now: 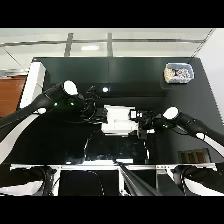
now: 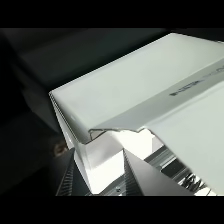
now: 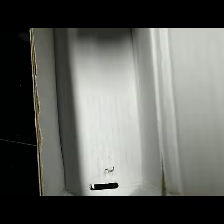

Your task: Fold the box and place the chain.

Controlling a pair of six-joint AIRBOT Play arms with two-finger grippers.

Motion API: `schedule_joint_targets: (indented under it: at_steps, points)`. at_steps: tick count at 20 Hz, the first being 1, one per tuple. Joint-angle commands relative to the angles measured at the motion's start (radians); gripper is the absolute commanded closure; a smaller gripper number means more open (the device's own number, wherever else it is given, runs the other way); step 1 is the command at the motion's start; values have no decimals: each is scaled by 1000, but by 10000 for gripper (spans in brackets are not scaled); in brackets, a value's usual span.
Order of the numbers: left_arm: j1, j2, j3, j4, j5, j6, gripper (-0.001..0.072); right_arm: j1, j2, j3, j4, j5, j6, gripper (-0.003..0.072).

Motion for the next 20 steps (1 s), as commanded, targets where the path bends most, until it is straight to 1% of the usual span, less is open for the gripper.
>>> schedule_joint_targets:
  at_steps: [1,5,8,11,15,20]
  points:
    - [-21,0,4,12,24,-26,349,0,0,0,0,0,0,629]
    - [-53,0,4,51,55,-57,349,0,0,0,0,0,0,630]
    - [-67,0,4,73,55,-84,349,0,0,0,0,0,0,630]
    - [-87,0,4,148,53,-135,349,0,0,0,0,0,0,630]
    - [-96,0,4,177,55,-169,349,0,0,0,0,0,0,630]
    - [-139,0,5,312,66,-303,349,0,0,0,0,0,0,630]
